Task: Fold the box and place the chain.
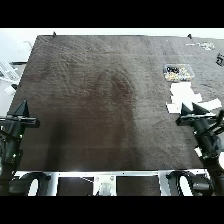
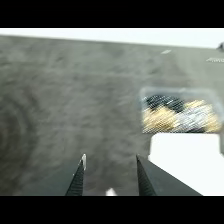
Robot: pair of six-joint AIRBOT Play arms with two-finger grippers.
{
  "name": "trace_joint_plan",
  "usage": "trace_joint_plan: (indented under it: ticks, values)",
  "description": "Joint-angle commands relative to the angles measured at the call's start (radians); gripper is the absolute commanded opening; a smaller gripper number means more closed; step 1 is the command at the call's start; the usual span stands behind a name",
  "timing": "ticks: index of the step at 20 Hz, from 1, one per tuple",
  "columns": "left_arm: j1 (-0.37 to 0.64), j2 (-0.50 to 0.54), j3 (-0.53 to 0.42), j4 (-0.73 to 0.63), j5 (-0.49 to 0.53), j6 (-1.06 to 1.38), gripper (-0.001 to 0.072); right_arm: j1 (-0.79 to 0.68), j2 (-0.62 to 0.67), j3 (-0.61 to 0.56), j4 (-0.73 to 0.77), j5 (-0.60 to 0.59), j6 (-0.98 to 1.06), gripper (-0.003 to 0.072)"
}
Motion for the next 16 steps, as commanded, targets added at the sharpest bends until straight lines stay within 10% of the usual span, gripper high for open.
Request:
trace_joint_plan:
  ticks: [1, 6, 11, 16]
  values:
    - [0.001, 0.001, -0.001, 0.000, 0.000, 0.000, 0.0020, -0.085, -0.094, 0.138, -0.055, -0.077, -0.003, 0.0384]
    - [0.001, 0.001, -0.001, 0.000, 0.000, 0.000, 0.0020, -0.431, -0.580, 0.497, -0.123, 0.312, 0.096, 0.0385]
    - [0.001, 0.001, -0.001, 0.000, 0.000, 0.000, 0.0020, -0.728, -1.082, 0.932, -0.577, 0.896, 0.643, 0.0389]
    - [0.001, 0.001, -0.001, 0.000, 0.000, 0.000, 0.0019, -0.882, -1.220, 1.143, -0.619, 1.062, 0.665, 0.0362]
